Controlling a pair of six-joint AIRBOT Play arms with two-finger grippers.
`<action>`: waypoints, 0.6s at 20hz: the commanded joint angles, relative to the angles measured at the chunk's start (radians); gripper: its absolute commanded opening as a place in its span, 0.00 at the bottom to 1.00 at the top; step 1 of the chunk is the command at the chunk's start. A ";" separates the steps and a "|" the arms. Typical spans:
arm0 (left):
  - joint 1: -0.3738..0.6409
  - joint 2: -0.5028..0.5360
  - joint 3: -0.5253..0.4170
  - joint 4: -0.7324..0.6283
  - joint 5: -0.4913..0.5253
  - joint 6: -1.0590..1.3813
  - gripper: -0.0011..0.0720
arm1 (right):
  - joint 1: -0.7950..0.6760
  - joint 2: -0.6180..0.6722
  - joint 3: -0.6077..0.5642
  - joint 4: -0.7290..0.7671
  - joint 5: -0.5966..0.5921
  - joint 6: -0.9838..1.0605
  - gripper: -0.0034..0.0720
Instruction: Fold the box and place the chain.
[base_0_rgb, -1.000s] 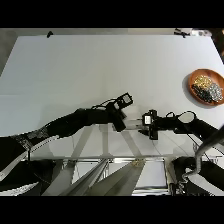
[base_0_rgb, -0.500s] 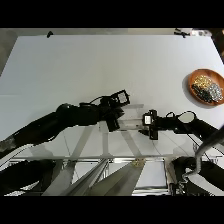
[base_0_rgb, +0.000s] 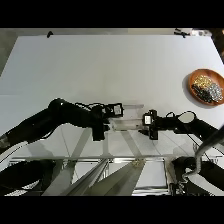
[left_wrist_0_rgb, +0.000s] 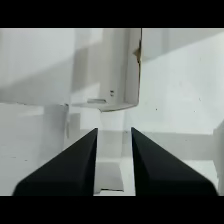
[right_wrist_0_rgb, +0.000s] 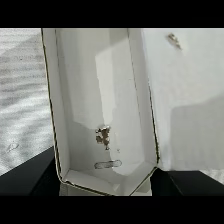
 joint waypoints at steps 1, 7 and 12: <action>0.004 -0.056 -0.001 0.033 0.013 0.003 0.43 | 0.000 0.000 0.000 0.000 0.001 0.000 0.60; 0.021 -0.113 -0.013 0.080 -0.073 0.053 0.42 | 0.000 0.000 0.000 0.000 0.000 0.000 0.60; 0.021 -0.160 -0.015 0.071 -0.167 0.117 0.42 | 0.000 0.000 0.000 0.000 0.000 0.000 0.60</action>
